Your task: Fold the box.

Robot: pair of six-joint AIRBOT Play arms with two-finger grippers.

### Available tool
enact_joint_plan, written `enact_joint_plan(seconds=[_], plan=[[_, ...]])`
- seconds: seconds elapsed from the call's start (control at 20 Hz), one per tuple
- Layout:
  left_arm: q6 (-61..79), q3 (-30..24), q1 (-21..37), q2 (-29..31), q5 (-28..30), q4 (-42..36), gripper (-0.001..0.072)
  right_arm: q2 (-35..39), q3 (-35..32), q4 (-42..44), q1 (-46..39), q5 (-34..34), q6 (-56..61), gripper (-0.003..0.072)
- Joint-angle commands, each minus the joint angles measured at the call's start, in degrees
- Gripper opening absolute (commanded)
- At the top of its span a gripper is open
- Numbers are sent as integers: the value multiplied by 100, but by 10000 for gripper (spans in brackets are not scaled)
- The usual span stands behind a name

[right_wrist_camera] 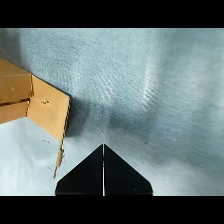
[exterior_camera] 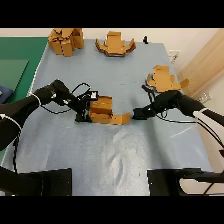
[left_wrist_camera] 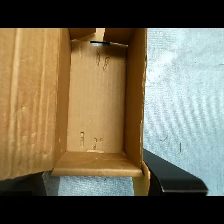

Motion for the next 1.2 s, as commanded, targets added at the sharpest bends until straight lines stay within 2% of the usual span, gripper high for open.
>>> enact_joint_plan(seconds=[0.0, 0.15, 0.25, 0.4, 0.5, 1.15], plan=[[2, 0, 4, 0, 2, 0, 19, -531, -4, 938, 306, 170, -269, 8], [2, -2, 2, 0, -4, 0, 19, -826, 273, 1438, 667, 168, -542, 9], [2, -2, 4, 0, -4, 0, 19, -809, 385, 1980, 688, 98, -964, 9], [2, -2, 0, 0, -31, 0, 18, -695, 483, 2260, 688, -170, -1217, 11], [2, 0, 2, 0, -37, -2, 18, -625, 483, 2282, 688, -313, -1213, 173], [2, 0, 2, 0, -44, -42, 19, -452, 487, 2500, 717, -282, -1137, 164]])
